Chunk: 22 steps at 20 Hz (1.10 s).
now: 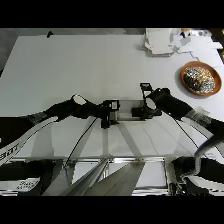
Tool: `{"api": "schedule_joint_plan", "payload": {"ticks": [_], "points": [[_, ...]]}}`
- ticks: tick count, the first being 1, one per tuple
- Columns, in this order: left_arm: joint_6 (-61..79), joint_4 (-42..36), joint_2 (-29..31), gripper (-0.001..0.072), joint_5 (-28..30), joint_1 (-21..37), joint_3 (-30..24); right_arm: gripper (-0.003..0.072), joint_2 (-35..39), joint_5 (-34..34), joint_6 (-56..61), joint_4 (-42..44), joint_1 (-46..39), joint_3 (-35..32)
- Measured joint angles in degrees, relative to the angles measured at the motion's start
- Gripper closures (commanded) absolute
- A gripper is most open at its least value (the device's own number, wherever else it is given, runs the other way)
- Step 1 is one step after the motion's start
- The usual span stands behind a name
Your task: Fold the box and place the chain.
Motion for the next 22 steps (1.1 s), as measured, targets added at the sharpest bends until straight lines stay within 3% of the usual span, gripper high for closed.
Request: {"api": "schedule_joint_plan", "payload": {"ticks": [2, 3, 4, 5, 9, 11, 17, 22], "points": [[0.00, 0.00, 0.00, 0.0640, 0.00, 0.00, 0.00, 0.0667, 0.00, -0.04, -0.07, -0.02, 0.00, -0.02], [0.00, 0.00, 0.00, 0.0640, -0.02, 0.00, 0.00, 0.0609, 0.09, -0.13, -0.17, -0.07, 0.02, -0.02], [0.00, 0.00, 0.00, 0.0640, 0.00, 0.00, 0.00, 0.0475, 0.35, -0.33, -0.46, -0.28, 0.02, -0.13], [0.02, 0.00, 0.00, 0.0640, 0.00, 0.00, 0.00, 0.0426, 0.76, -0.33, -0.79, -0.76, 0.04, -0.13], [0.02, 0.00, 0.00, 0.0640, -0.02, 0.00, 0.00, 0.0424, 4.42, 0.35, -3.10, -0.22, 0.04, -0.13], [0.02, 0.00, 0.00, 0.0640, -0.02, 0.00, 0.00, 0.0352, 7.28, 2.82, -5.22, -0.44, -0.04, -0.09], [0.02, 0.00, 0.00, 0.0640, -0.02, 0.00, 0.00, 0.0400, 16.61, 12.90, -15.45, 0.28, -0.83, 5.33], [0.02, -0.02, 0.00, 0.0640, -0.02, 0.00, 0.00, 0.0396, 14.29, 16.04, -25.62, -4.83, -14.45, 15.30]]}}
